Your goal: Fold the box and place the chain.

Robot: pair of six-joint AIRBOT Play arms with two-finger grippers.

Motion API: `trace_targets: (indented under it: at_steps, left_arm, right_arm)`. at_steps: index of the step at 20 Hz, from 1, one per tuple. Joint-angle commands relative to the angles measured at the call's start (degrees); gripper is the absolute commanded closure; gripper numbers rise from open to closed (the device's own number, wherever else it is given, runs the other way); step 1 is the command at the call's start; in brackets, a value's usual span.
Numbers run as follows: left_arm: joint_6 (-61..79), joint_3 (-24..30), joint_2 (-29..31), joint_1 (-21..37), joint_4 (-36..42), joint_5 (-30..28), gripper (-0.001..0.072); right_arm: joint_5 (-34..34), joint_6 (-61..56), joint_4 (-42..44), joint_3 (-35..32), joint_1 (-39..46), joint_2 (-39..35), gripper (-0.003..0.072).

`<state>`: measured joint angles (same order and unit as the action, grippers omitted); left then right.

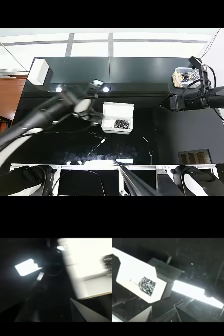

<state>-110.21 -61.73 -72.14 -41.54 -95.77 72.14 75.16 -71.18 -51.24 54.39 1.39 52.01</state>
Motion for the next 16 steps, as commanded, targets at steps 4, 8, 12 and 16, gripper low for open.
trace_targets:
  at_steps: [4, 8, 12, 16]
  left_arm:
    - [40.9, 18.3, 12.6, 26.7, 35.5, -14.0, 0.0129]
    - [94.8, 22.2, 9.2, 30.4, 56.3, -5.5, 0.0129]
    - [113.3, 22.1, 4.2, 27.1, 55.7, -13.5, 0.0000]
    - [121.2, 19.7, -3.2, 25.1, 55.8, -15.6, -0.0001]
  right_arm:
    - [-2.6, 0.0, 0.0, 0.0, 0.0, -0.1, 0.0342]
    - [-2.7, 0.0, 0.0, 0.0, 0.0, 0.0, 0.0342]
    - [-2.7, 0.0, 0.0, 0.0, 0.0, 0.0, 0.0342]
    - [-2.1, -0.2, 0.0, 0.0, -0.1, 0.0, 0.0342]
